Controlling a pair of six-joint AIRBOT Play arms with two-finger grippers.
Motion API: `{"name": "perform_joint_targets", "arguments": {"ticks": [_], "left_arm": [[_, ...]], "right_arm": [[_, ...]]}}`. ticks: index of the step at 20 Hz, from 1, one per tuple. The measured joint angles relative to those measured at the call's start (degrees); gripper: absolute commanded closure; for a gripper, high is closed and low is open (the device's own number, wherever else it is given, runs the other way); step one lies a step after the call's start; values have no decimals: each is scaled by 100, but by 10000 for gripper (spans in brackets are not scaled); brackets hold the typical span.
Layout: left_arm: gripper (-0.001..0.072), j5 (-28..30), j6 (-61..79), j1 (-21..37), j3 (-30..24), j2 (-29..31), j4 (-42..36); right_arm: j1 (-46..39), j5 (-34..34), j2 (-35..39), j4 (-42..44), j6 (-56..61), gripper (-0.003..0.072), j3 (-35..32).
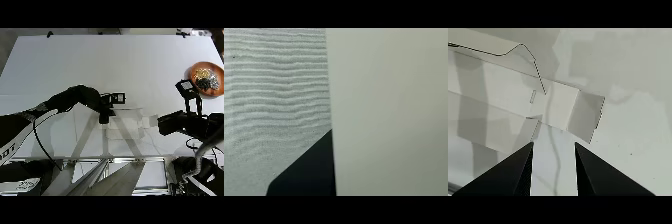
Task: Fold the box and place the chain.
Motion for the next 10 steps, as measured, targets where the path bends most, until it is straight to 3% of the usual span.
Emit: {"name": "perform_joint_targets", "arguments": {"ticks": [3, 5, 10], "left_arm": [[698, 4, 0, 0, 0, 0, 0], [698, 9, 0, 0, 0, 0, 2], [697, 13, 0, 0, 0, 0, 4]], "right_arm": [[0, 0, 0, 2, -107, 376, 0], [0, 0, 0, 2, -278, 319, 0], [0, 2, 0, 4, -1281, 322, 0]]}}
